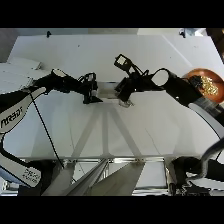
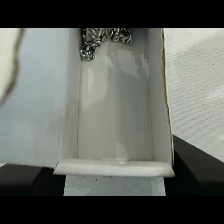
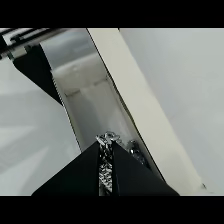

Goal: Fold the box and place the chain.

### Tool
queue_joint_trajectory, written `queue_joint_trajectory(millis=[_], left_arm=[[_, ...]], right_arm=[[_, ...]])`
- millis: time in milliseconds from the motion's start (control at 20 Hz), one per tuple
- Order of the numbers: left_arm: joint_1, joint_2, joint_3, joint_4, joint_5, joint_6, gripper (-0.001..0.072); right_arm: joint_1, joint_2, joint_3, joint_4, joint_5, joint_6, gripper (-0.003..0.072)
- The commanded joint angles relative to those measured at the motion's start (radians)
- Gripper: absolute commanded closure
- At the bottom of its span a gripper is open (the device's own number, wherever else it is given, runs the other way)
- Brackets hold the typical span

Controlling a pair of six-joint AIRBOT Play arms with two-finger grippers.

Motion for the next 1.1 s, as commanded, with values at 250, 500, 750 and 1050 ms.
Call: queue_joint_trajectory(millis=[250, 500, 750, 1050], left_arm=[[0.0, 0.0, 0.0, 0.0, 0.0, 0.0, 0.0297], [0.0, 0.0, 0.0, 0.0, 0.0, 0.0, 0.0297], [0.0, 0.0, 0.0, 0.0, 0.0, 0.0, 0.0297], [0.0, 0.0, 0.0, 0.0, 0.0, 0.0, 0.0297]], right_arm=[[0.064, -0.144, 0.001, 0.069, -0.081, -0.043, 0.0669], [0.055, -0.085, 0.001, 0.058, -0.032, -0.043, 0.0477], [-0.013, 0.055, 0.0, -0.167, 0.15, 0.086, 0.0488], [-0.156, 0.03, -0.029, -0.325, 0.297, 0.241, 0.0338]])
